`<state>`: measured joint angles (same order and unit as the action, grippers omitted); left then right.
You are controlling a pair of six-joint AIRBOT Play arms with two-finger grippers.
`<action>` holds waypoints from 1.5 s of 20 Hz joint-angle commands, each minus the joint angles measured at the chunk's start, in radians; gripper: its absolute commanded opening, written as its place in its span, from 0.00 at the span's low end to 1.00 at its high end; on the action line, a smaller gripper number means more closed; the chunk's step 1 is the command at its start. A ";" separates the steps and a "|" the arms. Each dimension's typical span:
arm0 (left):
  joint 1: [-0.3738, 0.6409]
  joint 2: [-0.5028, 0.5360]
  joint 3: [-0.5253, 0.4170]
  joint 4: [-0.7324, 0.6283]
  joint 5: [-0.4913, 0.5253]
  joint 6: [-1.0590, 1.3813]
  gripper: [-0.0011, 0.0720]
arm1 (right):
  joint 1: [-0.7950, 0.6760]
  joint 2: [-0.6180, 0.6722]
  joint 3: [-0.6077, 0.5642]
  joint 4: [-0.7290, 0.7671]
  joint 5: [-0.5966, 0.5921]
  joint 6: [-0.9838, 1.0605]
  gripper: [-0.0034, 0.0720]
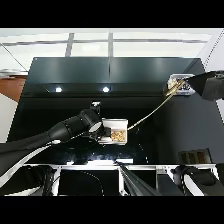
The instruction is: Fold the box and place the chain.
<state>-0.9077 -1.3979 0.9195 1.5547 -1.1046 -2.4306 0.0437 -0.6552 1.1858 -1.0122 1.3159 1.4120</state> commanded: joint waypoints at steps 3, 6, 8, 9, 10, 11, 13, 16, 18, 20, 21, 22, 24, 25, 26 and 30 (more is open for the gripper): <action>0.000 0.000 0.000 0.000 0.000 0.000 0.06 | 0.009 0.005 -0.002 0.239 0.102 -0.063 0.10; 0.000 0.000 0.000 0.000 0.000 0.000 0.06 | 0.090 -0.005 -0.081 0.254 0.093 -0.063 0.10; 0.000 0.000 0.000 0.000 0.000 0.000 0.06 | 0.180 -0.021 -0.159 0.284 0.034 -0.063 0.10; 0.000 0.000 0.000 0.000 0.000 0.000 0.06 | 0.226 -0.030 -0.190 0.286 -0.010 -0.063 0.10; 0.000 0.000 0.000 0.000 0.000 0.000 0.06 | 0.273 -0.043 -0.213 0.286 -0.053 -0.063 0.10; 0.000 0.000 0.000 0.000 0.000 0.000 0.06 | 0.322 -0.061 -0.227 0.286 -0.097 -0.063 0.10; 0.000 0.000 0.000 0.000 -0.001 0.000 0.06 | 0.403 -0.107 -0.231 0.292 -0.151 -0.063 0.10; 0.000 0.000 0.000 0.000 -0.001 0.000 0.06 | 0.496 -0.186 -0.231 0.300 -0.181 -0.064 0.10; 0.000 0.000 0.000 0.000 -0.001 0.000 0.06 | 0.531 -0.235 -0.231 0.286 -0.192 -0.074 0.10; 0.000 0.000 0.000 0.000 -0.001 0.000 0.06 | 0.548 -0.280 -0.238 0.267 -0.218 -0.074 0.10; 0.000 0.000 0.000 0.000 -0.001 0.000 0.06 | 0.550 -0.300 -0.247 0.265 -0.230 -0.074 0.10; 0.000 0.000 0.000 0.000 -0.001 0.000 0.06 | 0.550 -0.321 -0.254 0.251 -0.238 -0.074 0.10; 0.000 0.000 0.000 0.000 -0.001 0.000 0.06 | 0.550 -0.351 -0.275 0.246 -0.247 -0.079 0.10; 0.000 0.000 0.000 0.000 0.000 0.000 0.06 | 0.550 -0.356 -0.283 0.231 -0.251 -0.080 0.13; 0.000 0.000 0.000 0.000 0.000 0.000 0.06 | 0.546 -0.356 -0.283 0.207 -0.249 -0.078 0.45; 0.000 0.000 0.000 0.000 0.000 0.000 0.06 | 0.375 -0.314 -0.274 0.176 -0.085 -0.129 0.70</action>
<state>-0.9077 -1.3979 0.9195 1.5547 -1.1049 -2.4306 0.5163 -0.9897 0.9115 -0.8024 1.1301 1.3170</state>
